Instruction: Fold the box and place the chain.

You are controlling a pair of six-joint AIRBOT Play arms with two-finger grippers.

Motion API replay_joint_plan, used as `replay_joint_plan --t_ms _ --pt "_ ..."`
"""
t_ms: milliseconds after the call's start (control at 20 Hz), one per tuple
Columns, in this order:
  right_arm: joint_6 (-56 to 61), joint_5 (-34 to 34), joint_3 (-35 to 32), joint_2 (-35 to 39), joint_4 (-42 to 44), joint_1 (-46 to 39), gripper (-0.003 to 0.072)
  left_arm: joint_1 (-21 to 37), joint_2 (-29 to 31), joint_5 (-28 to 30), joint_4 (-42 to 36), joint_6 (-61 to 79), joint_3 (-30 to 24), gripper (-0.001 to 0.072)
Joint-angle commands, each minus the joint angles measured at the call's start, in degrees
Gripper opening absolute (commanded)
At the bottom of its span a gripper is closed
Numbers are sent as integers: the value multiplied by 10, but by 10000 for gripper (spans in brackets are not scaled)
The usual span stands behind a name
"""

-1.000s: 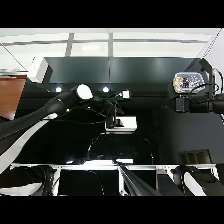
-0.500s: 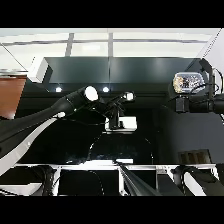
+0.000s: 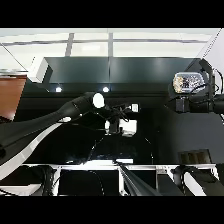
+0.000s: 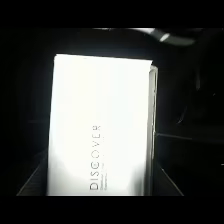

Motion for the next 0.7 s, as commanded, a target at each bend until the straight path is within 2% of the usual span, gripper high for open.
replay_joint_plan --t_ms 0,50,100,150,250,350,500,650 --pt "0 0 0 0 0 0 21 -21 -9 36 57 1 0 708" --pt "0 0 0 0 0 0 21 -25 -7 36 58 -7 1 661" --pt "0 0 0 0 0 0 21 -31 2 35 71 -42 5 429" --pt "0 0 0 0 0 0 21 -34 15 32 94 -72 9 254" --pt "0 -2 0 0 -3 0 21 -24 48 14 121 -108 12 250" --pt "0 -7 0 0 -3 0 21 15 77 -34 138 -166 12 219" --pt "0 -9 0 0 -3 0 21 122 104 -132 162 -283 -1 218" --pt "0 -9 0 0 -7 0 21 258 116 -204 236 -411 -31 220"
